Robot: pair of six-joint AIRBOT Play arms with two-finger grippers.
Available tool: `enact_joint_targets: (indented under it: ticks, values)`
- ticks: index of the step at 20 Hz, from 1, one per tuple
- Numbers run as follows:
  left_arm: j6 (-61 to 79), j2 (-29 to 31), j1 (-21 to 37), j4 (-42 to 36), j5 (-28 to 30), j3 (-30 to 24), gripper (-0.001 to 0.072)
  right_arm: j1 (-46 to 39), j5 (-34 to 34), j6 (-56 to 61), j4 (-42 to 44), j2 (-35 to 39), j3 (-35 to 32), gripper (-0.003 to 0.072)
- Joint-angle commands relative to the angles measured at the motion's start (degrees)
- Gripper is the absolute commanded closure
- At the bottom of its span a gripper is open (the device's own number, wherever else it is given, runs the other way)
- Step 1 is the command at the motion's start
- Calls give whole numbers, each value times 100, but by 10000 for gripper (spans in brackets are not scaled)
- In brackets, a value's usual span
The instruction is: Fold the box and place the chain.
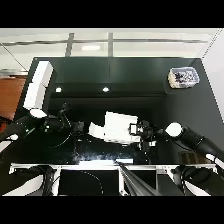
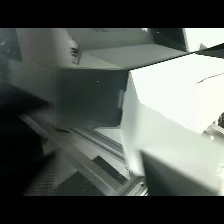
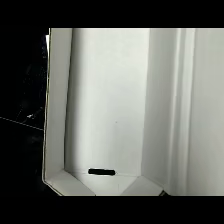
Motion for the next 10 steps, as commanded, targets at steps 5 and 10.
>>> enact_joint_targets:
  ticks: [5, 10]
  values:
    - [225, 4, -411, -140, 0, 407, -2, 2, 0, 0, 0, 0, 4, 317]
    - [111, 7, -944, -142, 120, 702, -2, 2, -2, 0, 0, 0, 4, 317]
